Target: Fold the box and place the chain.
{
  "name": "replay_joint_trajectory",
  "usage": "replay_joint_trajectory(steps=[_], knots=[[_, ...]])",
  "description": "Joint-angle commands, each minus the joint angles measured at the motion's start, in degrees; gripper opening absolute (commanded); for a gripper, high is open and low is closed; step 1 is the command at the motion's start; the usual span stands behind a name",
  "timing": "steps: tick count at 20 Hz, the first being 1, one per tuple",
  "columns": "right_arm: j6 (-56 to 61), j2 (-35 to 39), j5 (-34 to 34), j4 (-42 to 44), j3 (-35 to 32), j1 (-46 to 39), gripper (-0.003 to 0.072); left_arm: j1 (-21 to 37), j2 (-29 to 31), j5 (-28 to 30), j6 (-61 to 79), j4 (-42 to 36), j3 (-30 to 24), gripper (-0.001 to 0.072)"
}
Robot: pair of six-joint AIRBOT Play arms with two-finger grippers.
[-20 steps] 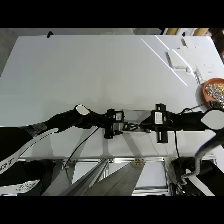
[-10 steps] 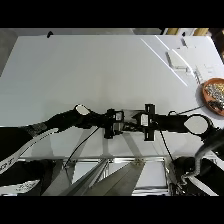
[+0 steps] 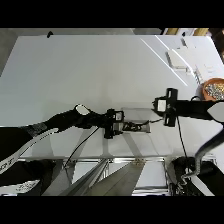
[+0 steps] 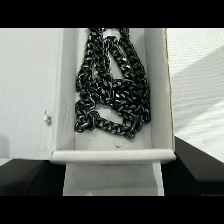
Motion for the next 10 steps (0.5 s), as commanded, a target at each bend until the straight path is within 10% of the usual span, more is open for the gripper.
replay_joint_trajectory(steps=[1,10], knots=[[0.02,-1.88,0.92,-6.78,0.9,-8.85,0.0262,-0.02,0.04,0.0,0.0,0.0,0.04,0.0275],[-9.51,-13.88,0.15,-13.44,-4.26,-9.53,0.0258,-0.02,0.04,0.0,0.0,0.0,0.04,0.0275]])
